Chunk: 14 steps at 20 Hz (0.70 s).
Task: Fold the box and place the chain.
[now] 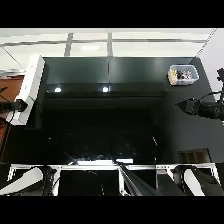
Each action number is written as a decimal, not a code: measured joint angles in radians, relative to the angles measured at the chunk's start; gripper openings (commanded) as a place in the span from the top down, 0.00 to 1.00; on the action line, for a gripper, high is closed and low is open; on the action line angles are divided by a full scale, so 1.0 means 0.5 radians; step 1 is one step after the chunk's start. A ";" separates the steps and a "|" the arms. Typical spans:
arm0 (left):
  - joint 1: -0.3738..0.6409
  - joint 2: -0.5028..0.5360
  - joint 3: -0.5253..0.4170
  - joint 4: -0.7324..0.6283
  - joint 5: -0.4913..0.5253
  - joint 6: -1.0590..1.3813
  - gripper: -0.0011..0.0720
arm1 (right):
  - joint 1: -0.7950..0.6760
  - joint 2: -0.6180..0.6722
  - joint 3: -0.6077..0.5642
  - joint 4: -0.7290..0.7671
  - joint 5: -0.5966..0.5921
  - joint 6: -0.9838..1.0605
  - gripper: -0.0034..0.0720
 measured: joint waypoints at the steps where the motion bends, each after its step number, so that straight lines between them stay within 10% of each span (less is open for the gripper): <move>1: -0.008 0.005 0.030 0.001 0.000 -0.001 0.00 | 0.008 0.000 0.000 0.001 -0.001 0.000 0.94; 5: -0.042 0.120 0.297 -0.029 -0.012 -0.077 0.05 | 0.198 -0.004 0.000 0.008 -0.150 -0.001 0.94; 6: -0.056 0.167 0.380 -0.081 -0.013 -0.131 0.32 | 0.302 -0.013 0.000 0.021 -0.243 0.000 0.94; 7: -0.071 0.214 0.449 -0.156 -0.021 -0.192 0.80 | 0.419 -0.028 0.000 0.027 -0.348 0.002 0.94; 8: -0.089 0.261 0.504 -0.237 -0.053 -0.248 0.95 | 0.552 -0.054 0.000 0.037 -0.472 0.014 0.94; 14: -0.454 0.648 0.323 -0.587 -0.388 -0.383 0.95 | 1.068 -0.365 0.000 -0.159 -0.950 0.056 0.94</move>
